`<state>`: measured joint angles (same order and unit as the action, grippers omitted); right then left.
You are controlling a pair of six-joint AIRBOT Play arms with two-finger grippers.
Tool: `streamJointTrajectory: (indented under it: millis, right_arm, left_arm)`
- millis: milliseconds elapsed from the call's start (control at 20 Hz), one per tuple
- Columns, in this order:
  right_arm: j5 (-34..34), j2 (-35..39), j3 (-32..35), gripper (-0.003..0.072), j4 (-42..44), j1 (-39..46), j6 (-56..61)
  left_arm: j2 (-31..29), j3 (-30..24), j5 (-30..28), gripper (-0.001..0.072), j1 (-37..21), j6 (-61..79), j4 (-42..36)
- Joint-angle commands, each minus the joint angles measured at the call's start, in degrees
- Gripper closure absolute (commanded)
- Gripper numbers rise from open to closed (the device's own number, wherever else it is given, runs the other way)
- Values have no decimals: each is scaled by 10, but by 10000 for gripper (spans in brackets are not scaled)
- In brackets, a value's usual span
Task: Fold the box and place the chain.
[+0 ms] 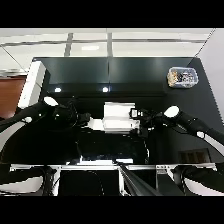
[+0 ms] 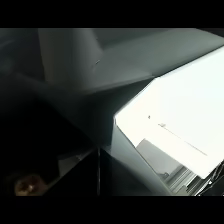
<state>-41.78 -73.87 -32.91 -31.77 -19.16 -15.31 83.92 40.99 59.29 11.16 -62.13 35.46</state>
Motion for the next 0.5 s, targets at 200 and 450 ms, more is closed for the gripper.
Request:
streamJointTrajectory:
  millis: [200, 450]
  right_arm:
    - [0, 0, 0, 445, 0, 0, 0]
    - [0, 0, 0, 445, 0, 0, 0]
  left_arm:
    - [5, 36, 60, 190, -4, 80, -66]
    - [6, 45, 48, 184, 46, 78, -76]
